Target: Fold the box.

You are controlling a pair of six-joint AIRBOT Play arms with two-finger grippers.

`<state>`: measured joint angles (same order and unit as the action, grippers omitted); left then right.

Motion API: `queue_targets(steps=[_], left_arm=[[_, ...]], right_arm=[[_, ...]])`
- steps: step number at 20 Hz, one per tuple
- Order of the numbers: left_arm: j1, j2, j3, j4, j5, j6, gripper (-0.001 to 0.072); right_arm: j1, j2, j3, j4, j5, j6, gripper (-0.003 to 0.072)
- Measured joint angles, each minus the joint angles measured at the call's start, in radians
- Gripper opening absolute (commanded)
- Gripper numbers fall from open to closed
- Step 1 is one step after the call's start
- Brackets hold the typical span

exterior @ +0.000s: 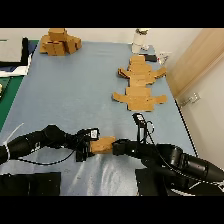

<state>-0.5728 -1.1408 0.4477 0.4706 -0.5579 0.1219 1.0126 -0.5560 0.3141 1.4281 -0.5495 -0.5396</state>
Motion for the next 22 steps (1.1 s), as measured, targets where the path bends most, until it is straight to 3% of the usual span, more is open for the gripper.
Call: queue_targets(steps=[3, 7, 22], left_arm=[[0.000, 0.000, 0.000, 0.000, 0.000, 0.000, 0.0598], [0.000, 0.000, 0.000, 0.000, 0.002, 0.001, 0.0597], [0.000, 0.005, 0.028, -0.032, 0.031, -0.119, 0.0598]], right_arm=[[-0.019, 0.003, 0.018, -0.056, -0.151, 0.009, 0.0004], [-0.029, -0.019, 0.026, -0.084, -0.232, 0.072, 0.0004], [-0.032, -0.068, 0.029, -0.128, -0.271, 0.303, 0.0004]])
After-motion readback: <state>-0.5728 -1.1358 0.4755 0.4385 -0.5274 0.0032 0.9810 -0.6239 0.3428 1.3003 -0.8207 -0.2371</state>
